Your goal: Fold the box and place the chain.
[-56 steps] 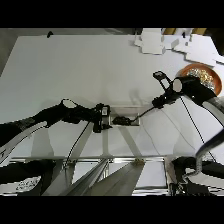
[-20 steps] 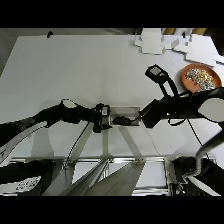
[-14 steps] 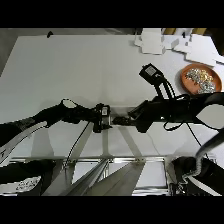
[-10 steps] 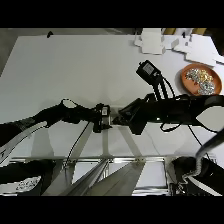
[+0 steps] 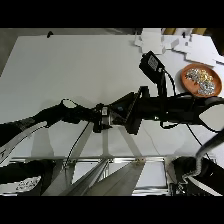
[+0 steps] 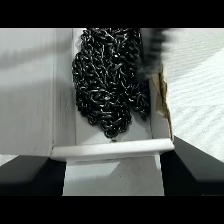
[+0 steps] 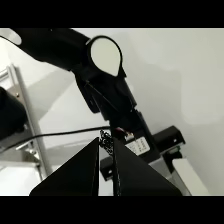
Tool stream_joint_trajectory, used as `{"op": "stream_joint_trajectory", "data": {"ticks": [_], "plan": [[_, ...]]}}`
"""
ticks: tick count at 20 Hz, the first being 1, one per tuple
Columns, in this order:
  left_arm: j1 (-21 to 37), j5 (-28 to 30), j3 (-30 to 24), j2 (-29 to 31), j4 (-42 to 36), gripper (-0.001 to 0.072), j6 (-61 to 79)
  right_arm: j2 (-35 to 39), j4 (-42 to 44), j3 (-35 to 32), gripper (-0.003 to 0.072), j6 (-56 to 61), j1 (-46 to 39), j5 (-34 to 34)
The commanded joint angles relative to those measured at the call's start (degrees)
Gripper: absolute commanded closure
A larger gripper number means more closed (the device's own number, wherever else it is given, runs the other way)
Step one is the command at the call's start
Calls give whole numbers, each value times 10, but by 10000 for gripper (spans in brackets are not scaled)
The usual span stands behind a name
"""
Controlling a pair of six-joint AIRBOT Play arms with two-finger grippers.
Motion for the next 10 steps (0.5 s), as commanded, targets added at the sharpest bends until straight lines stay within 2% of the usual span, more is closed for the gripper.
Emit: {"op": "stream_joint_trajectory", "data": {"ticks": [1, 4, 10], "plan": [[0, 0, 0, 0, 0, 559, 0, 0, 14, 11, 665, -27, -10, -10], [0, 0, 0, 0, 0, 559, 0, 0, -4, 14, 665, -13, -40, 16], [0, 0, 0, 0, 0, 559, 0, -1, -240, 9, 665, 96, -66, 172]]}}
